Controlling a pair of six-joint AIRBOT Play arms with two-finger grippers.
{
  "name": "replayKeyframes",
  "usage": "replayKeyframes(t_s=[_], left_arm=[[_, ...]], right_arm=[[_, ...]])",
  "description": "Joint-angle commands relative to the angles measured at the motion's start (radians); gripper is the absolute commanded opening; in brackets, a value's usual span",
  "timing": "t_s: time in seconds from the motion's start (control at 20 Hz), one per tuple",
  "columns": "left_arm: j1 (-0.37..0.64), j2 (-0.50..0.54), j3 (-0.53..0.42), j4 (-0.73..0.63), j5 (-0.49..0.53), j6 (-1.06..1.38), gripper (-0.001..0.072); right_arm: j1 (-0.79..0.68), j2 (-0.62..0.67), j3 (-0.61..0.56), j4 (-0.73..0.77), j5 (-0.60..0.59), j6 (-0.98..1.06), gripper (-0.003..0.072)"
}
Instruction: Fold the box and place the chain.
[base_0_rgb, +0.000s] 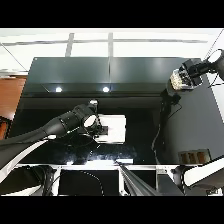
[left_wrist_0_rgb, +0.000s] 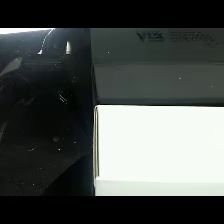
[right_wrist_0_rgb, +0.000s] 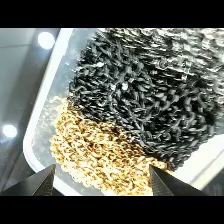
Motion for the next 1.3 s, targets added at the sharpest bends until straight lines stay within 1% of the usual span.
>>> replayKeyframes(t_s=[0.0, 0.05, 0.1, 0.2, 0.25, 0.3, 0.5, 0.7, 0.75, 0.8, 0.85, 0.9, 1.1, 1.25], left_arm=[[0.0, 0.0, 0.0, 0.0, 0.001, 0.0, 0.0032], [0.0, 0.0, 0.0, 0.0, 0.001, 0.001, 0.0032], [0.0, 0.0, 0.0, 0.0, 0.001, 0.001, 0.0032], [0.0, 0.0, 0.0, 0.0, 0.001, 0.001, 0.0032], [0.0, 0.0, 0.0, 0.0, 0.001, 0.001, 0.0032], [0.0, 0.0, 0.0, 0.0, 0.001, 0.0, 0.0032], [0.0, 0.0, 0.0, 0.001, 0.001, 0.0, 0.0032], [0.0, 0.0, 0.0, 0.0, 0.001, 0.001, 0.0032], [0.0, 0.0, 0.0, 0.001, 0.001, 0.0, 0.0032], [0.0, 0.0, 0.0, 0.001, 0.001, 0.001, 0.0032], [0.0, 0.0, 0.0, 0.001, 0.001, 0.0, 0.0032], [0.0, 0.0, 0.0, 0.001, 0.001, 0.0, 0.0032], [0.0, 0.0, 0.0, 0.001, 0.001, 0.001, 0.0032], [0.0, 0.0, 0.0, 0.001, 0.0, 0.001, 0.0032]], right_arm=[[0.007, -0.029, 0.002, 0.036, -0.009, 0.005, 0.0689], [0.01, -0.031, 0.002, 0.037, -0.014, 0.0, 0.0688], [0.012, -0.032, 0.002, 0.037, -0.021, -0.007, 0.0661], [0.017, -0.032, 0.002, 0.039, -0.036, -0.018, 0.0661], [0.018, -0.032, 0.002, 0.04, -0.042, -0.024, 0.0631], [0.02, -0.032, 0.002, 0.04, -0.044, -0.031, 0.0571], [0.021, -0.032, 0.007, 0.078, -0.018, -0.123, 0.0566], [0.023, -0.032, 0.016, 0.073, 0.008, -0.184, 0.0564], [0.024, -0.033, 0.016, 0.074, 0.007, -0.19, 0.0475], [0.024, -0.032, 0.016, 0.077, 0.008, -0.207, 0.0331], [0.024, -0.032, 0.016, 0.082, 0.008, -0.229, 0.015], [0.024, -0.032, 0.016, 0.098, 0.008, -0.262, 0.0046], [0.017, -0.014, 0.039, 0.089, 0.061, -0.322, 0.0043], [-0.003, 0.057, 0.054, 0.104, 0.087, -0.416, 0.0042]])
